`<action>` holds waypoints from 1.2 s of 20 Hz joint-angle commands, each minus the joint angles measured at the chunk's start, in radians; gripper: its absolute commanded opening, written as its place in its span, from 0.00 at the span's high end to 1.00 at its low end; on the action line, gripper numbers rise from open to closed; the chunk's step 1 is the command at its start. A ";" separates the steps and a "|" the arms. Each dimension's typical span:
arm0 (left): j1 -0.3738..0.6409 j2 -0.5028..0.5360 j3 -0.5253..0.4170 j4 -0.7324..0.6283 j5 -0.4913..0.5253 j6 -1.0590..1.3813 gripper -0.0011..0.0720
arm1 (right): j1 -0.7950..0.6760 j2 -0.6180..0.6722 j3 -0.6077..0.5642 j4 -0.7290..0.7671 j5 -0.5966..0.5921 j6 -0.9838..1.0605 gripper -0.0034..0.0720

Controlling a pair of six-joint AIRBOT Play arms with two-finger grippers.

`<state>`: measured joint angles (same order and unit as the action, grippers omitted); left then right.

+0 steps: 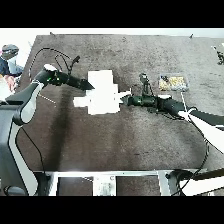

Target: Fold the box and place the chain.

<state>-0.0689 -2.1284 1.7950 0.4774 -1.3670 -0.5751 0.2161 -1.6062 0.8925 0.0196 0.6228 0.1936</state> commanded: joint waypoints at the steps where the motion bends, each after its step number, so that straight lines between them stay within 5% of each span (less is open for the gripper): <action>1: 0.001 -0.002 0.001 0.005 -0.028 0.010 0.51 | 0.000 0.000 0.001 0.000 -0.001 0.000 0.95; 4: -0.004 -0.002 0.001 0.044 -0.036 0.029 0.51 | 0.000 0.000 0.001 0.000 -0.002 0.000 0.95; 10: -0.042 -0.001 0.001 0.060 -0.050 0.118 0.97 | -0.001 0.000 0.001 0.000 -0.001 0.001 0.94; 11: -0.041 0.000 0.001 0.057 -0.051 0.134 0.97 | -0.002 0.000 0.001 0.000 -0.001 0.001 0.94; 13: -0.039 0.005 0.001 0.051 -0.057 0.168 0.97 | -0.004 0.007 0.001 -0.006 -0.001 0.000 0.49; 24: -0.047 0.010 0.001 0.019 0.027 0.637 0.97 | -0.232 0.180 0.000 -0.178 0.045 0.005 0.51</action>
